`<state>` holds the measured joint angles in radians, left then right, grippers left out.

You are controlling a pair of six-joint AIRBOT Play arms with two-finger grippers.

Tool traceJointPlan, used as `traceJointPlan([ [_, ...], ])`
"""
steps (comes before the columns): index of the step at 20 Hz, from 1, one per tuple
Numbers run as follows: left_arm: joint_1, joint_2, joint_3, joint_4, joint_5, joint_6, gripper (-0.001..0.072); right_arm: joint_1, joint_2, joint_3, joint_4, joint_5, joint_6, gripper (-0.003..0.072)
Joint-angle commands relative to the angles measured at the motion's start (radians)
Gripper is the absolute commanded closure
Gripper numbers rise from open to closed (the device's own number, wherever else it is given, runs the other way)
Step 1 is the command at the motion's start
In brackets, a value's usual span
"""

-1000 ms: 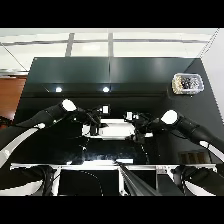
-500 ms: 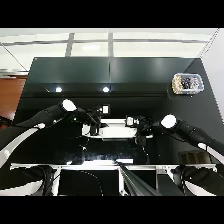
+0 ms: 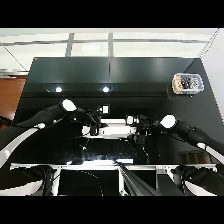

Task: Fold the box and place the chain.

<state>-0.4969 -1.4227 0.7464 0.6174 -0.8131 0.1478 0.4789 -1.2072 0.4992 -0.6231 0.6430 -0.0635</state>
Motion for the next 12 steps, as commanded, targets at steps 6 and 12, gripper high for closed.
traceJointPlan([
  [6, 0.031, 0.121, 0.008, 0.014, -0.008, -0.194, 0.0065, 0.001, -0.002, 0.0, -0.004, -0.001, 0.003, 0.0246],
  [12, 0.124, 0.383, 0.008, 0.377, -0.195, -0.648, 0.0499, 0.001, -0.002, 0.0, 0.006, 0.0, 0.003, 0.0247],
])
